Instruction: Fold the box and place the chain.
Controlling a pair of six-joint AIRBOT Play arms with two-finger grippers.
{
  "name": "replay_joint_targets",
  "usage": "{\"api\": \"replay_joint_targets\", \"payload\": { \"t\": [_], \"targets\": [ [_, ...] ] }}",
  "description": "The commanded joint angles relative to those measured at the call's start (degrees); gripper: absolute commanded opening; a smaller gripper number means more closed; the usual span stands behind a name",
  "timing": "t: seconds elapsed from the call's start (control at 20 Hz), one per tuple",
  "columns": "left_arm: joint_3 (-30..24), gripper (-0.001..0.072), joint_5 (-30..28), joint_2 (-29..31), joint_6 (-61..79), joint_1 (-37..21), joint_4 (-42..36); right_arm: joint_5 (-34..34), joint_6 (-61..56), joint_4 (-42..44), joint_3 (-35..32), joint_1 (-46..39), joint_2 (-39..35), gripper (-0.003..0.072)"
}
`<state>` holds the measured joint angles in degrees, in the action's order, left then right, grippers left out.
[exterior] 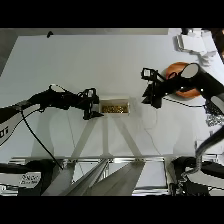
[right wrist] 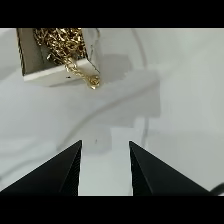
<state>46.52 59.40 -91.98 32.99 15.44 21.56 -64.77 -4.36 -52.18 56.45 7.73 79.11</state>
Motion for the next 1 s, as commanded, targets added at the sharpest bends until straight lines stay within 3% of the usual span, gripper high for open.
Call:
{"api": "replay_joint_targets", "payload": {
  "t": [0.0,0.15,0.35,0.5,0.75,0.95],
  "targets": [
    [0.04,0.0316,0.0,0.04,0.02,0.02,0.02,1.64,14.73,11.06,-1.7,0.0,5.29,0.032],
    [0.04,0.0316,0.0,0.04,0.02,0.02,0.0,1.18,20.74,16.65,-1.7,2.12,8.79,0.0321],
    [0.04,0.0316,0.0,0.04,0.02,0.02,0.02,1.51,22.4,16.63,-1.7,4.92,11.98,0.03],
    [0.04,0.0316,0.0,0.04,0.02,0.02,0.0,1.9,22.16,16.37,-1.7,5.11,12.26,0.0025],
    [0.04,0.0316,0.0,0.04,0.02,0.02,0.0,3.52,13.22,9.51,-1.7,5.11,10.95,0.0008],
    [0.04,0.0316,0.0,0.04,0.02,0.02,0.0,4.79,6.51,6.25,-1.68,5.11,5.68,0.0008]
  ]
}}
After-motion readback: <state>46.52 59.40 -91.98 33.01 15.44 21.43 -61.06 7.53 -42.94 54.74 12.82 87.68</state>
